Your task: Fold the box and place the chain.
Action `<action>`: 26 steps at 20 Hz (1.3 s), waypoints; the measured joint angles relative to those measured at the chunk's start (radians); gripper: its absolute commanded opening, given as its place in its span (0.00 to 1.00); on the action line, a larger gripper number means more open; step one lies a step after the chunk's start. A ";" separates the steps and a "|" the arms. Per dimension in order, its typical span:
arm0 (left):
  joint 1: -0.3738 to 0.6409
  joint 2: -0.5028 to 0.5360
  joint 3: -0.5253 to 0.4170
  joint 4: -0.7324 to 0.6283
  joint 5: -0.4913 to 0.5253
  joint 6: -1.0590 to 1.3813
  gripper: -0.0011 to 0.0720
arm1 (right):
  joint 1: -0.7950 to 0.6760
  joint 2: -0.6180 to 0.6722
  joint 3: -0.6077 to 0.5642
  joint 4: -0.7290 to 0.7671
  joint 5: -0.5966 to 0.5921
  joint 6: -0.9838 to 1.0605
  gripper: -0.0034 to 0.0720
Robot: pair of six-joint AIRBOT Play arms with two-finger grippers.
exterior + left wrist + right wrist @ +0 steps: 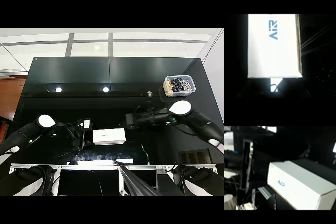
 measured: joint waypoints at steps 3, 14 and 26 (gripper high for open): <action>0.000 0.000 0.000 0.002 0.000 0.000 0.79 | -0.069 0.032 0.003 -0.010 0.016 0.000 0.08; 0.002 0.059 0.000 0.057 0.004 -0.072 1.00 | -0.117 0.051 0.005 -0.064 0.031 0.012 0.08; 0.002 0.249 0.012 0.163 -0.061 -0.375 1.00 | -0.118 0.051 0.005 -0.067 0.032 0.012 0.08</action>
